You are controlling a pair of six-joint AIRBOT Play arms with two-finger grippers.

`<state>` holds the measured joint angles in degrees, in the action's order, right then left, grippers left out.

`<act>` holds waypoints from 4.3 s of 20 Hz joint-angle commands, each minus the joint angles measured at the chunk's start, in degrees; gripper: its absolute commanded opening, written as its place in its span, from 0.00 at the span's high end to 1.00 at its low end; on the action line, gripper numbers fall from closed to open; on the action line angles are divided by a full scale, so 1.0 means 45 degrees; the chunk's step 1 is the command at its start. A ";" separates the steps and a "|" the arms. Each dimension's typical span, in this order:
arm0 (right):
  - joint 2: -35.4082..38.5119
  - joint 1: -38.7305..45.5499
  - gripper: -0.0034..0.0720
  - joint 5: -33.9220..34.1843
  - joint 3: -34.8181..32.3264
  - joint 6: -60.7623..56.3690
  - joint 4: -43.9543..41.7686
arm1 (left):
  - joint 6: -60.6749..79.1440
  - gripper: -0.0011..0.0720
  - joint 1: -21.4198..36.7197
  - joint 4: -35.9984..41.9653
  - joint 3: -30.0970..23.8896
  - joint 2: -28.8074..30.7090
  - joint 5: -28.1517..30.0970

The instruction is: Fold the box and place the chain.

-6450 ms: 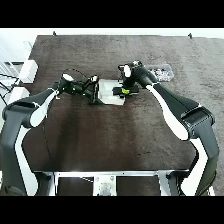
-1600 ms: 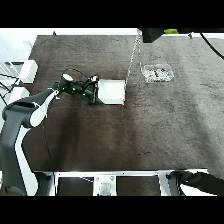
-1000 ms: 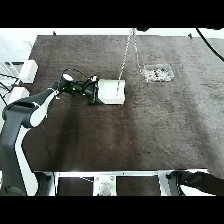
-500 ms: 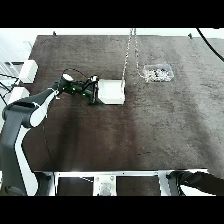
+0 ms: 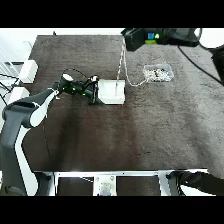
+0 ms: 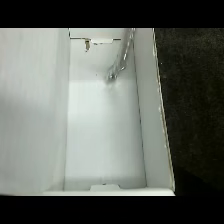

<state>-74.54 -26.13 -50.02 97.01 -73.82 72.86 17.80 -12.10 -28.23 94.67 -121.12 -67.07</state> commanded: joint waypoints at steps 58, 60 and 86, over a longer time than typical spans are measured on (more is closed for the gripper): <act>0.0942 0.1229 0.93 -0.0602 -0.2817 -0.1938 -0.0136 | -0.0092 0.49 0.0000 0.0000 0.0005 -0.0005 0.0029; 0.0937 0.0748 0.93 -0.0529 -0.3123 -0.2225 -0.0126 | -0.0092 0.49 0.0000 0.0000 0.0005 -0.0005 0.0015; -0.2890 -0.0083 0.43 0.3769 -0.5615 -0.3920 0.0374 | -0.0194 0.49 0.0000 0.0000 0.0005 -0.0005 0.0010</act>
<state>-89.47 -28.47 -32.29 71.77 -91.35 72.84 17.28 -12.10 -28.21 94.67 -121.12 -67.05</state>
